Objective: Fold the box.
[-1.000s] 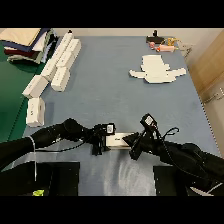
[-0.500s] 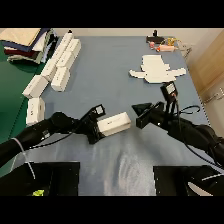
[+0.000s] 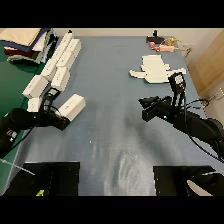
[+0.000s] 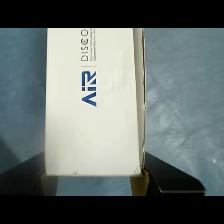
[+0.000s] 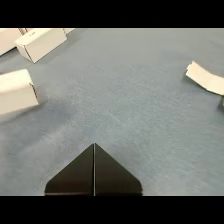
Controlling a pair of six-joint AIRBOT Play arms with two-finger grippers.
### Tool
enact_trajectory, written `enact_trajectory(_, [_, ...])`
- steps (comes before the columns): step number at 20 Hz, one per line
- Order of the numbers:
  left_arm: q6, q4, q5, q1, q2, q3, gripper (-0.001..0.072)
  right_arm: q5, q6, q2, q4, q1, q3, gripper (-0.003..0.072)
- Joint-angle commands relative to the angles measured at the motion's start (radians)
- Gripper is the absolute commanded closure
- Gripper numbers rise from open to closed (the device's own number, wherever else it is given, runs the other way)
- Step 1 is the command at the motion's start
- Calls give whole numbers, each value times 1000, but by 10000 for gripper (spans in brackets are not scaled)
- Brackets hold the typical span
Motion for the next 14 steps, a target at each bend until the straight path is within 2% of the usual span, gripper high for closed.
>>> enact_trajectory(1, [-53,44,-14,165,-11,1,184,-11,0,-1,-7,-5,2,684])
enact_trajectory(8, [-54,41,203,189,-180,1,185,-21,0,-1,-7,-5,2,684])
enact_trajectory(14, [-49,-26,421,187,-275,10,184,-33,0,-1,-7,-5,2,684])
